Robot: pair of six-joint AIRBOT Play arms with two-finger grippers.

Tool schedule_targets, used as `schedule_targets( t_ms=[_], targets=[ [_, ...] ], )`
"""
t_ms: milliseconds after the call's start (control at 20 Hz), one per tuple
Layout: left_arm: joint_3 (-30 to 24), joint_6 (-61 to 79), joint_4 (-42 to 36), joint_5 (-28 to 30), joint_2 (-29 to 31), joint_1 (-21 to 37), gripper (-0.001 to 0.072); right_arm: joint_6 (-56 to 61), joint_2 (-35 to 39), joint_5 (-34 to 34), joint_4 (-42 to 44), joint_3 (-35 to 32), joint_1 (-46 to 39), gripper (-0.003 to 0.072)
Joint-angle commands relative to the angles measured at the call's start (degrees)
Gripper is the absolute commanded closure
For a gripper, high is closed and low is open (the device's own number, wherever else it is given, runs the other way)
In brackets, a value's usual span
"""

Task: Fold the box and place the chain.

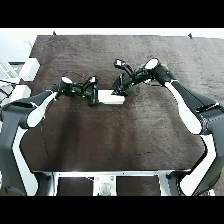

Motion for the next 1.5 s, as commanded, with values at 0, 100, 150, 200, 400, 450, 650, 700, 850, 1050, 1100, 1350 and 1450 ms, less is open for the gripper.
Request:
schedule_targets(
  t_ms=[0, 100, 150, 200, 400, 450, 650, 700, 850, 1050, 1100, 1350, 1450],
  targets=[
    [-0.02, 0.0, 0.02, -0.07, 0.0, 0.02, 0.0181, 0.15, 1.53, 5.07, 0.15, -0.02, -0.07, 0.0228],
    [-0.02, 0.0, 0.02, -0.09, 0.0, 0.02, 0.0181, 0.17, 4.17, 7.56, 0.63, -0.09, -1.11, 0.0276],
    [-0.02, 0.0, 0.02, -0.09, 0.0, 0.02, 0.0181, 0.09, 5.57, 7.3, 2.6, -0.48, -2.16, 0.0276],
    [-0.02, 0.0, 0.02, -0.09, 0.0, 0.0, 0.0181, -0.57, 5.99, 6.6, 4.63, -0.85, -3.08, 0.0276],
    [-0.02, 0.0, 0.02, -0.02, 0.0, 0.0, 0.0181, -3.82, 3.28, 1.33, 5.57, -3.06, -2.82, 0.0278],
    [-0.02, 0.0, 0.02, -0.04, 0.0, 0.02, 0.0181, -4.09, 2.36, 1.33, 5.57, -3.08, -2.47, 0.0279],
    [-0.02, 0.0, 0.02, 0.0, 0.0, 0.0, 0.0181, -4.15, 0.87, 2.23, 5.55, -3.89, -1.11, 0.0278],
    [-0.02, 0.0, 0.02, -0.02, 0.0, 0.02, 0.0181, -4.15, 0.87, 3.34, 5.51, -4.07, -0.81, 0.0278],
    [-0.02, 0.0, 0.02, -0.02, 0.0, 0.02, 0.0181, -4.11, 1.05, 4.35, 6.16, -4.39, -0.52, 0.0284],
    [-0.02, 0.0, 0.02, -0.07, 0.0, 0.02, 0.0181, -6.34, 2.64, 2.71, 6.19, -6.67, -0.57, 0.0327],
    [-0.02, 0.0, 0.02, -0.04, 0.0, 0.02, 0.0181, -6.8, 2.71, 1.46, 6.19, -7.28, -0.55, 0.0327],
    [-0.02, 0.0, 0.02, -0.04, 0.0, 0.02, 0.0181, -10.99, 2.73, -3.37, 7.72, -9.49, -0.39, 0.0329],
    [-0.02, 0.0, 0.02, -0.04, 0.0, 0.02, 0.0181, -11.26, 2.75, -3.45, 7.65, -9.51, -0.39, 0.0329]
  ],
)
